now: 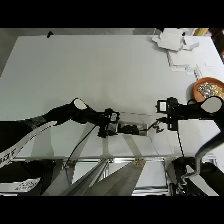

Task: Fold the box and place the chain.

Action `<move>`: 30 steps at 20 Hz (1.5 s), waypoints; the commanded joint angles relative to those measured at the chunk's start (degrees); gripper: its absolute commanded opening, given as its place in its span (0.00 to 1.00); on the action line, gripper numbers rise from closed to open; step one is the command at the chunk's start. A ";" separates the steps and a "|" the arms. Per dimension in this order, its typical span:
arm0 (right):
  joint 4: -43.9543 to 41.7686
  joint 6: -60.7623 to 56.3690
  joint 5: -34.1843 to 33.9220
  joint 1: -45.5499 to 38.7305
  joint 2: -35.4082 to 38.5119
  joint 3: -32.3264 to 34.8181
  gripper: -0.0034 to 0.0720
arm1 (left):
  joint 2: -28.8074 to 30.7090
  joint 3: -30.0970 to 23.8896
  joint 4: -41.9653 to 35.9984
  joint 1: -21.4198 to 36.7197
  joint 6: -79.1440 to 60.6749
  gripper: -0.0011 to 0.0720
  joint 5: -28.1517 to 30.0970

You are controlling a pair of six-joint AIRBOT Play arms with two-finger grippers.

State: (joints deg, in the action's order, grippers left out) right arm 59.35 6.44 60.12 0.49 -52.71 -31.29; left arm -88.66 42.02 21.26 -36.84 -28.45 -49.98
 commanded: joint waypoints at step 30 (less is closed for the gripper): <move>-5.66 10.71 -5.31 -0.61 -2.01 9.88 0.50 | 0.04 0.07 0.02 0.04 -0.02 0.39 0.02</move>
State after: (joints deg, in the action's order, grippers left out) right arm 54.87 16.01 54.68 -0.08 -54.70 -21.43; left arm -88.66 42.02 21.26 -36.84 -28.45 -49.95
